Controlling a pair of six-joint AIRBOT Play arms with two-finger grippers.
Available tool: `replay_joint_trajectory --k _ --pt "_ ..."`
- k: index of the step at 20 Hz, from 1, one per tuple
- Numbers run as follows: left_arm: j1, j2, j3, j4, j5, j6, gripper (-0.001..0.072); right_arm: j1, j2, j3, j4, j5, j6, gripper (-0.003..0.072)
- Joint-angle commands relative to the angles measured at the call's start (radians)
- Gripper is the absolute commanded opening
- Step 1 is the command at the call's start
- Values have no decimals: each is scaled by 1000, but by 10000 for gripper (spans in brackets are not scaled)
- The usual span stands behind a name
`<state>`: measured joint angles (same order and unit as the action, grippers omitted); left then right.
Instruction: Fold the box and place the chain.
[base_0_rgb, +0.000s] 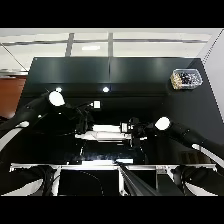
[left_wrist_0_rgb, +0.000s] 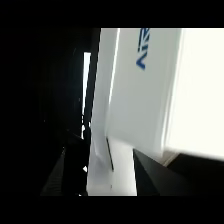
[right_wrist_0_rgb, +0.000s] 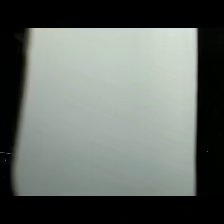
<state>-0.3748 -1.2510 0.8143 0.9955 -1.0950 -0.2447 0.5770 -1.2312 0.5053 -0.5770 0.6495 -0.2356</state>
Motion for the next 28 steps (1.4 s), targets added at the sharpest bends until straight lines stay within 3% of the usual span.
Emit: replay_joint_trajectory --k 1,2,4,6,9,12,15,17,22,25,28 --pt "53 98 0 40 -97 -215 249 0 0 0 0 0 1 529" --pt "60 112 0 40 -159 -261 35 0 0 0 0 0 1 529" --pt "52 117 -11 21 -309 -340 31 0 0 0 0 0 1 529" --pt "32 117 -63 -90 -321 -364 30 0 0 0 0 0 1 529" --pt "22 117 -172 -478 -204 -271 31 0 0 0 0 0 1 529" --pt "39 117 -225 -688 71 -222 30 0 0 0 0 0 1 529" --pt "10 109 -229 -694 374 -220 31 0 0 0 0 0 1 529" --pt "-20 97 -229 -675 491 -190 31 0 0 0 0 0 1 529" --pt "-113 38 -229 -475 450 -188 31 0 0 0 0 0 1 529" --pt "-133 9 -228 -472 458 -189 30 0 0 0 0 0 1 529" --pt "-90 46 -215 -471 460 -189 31 0 0 0 0 0 1 529"
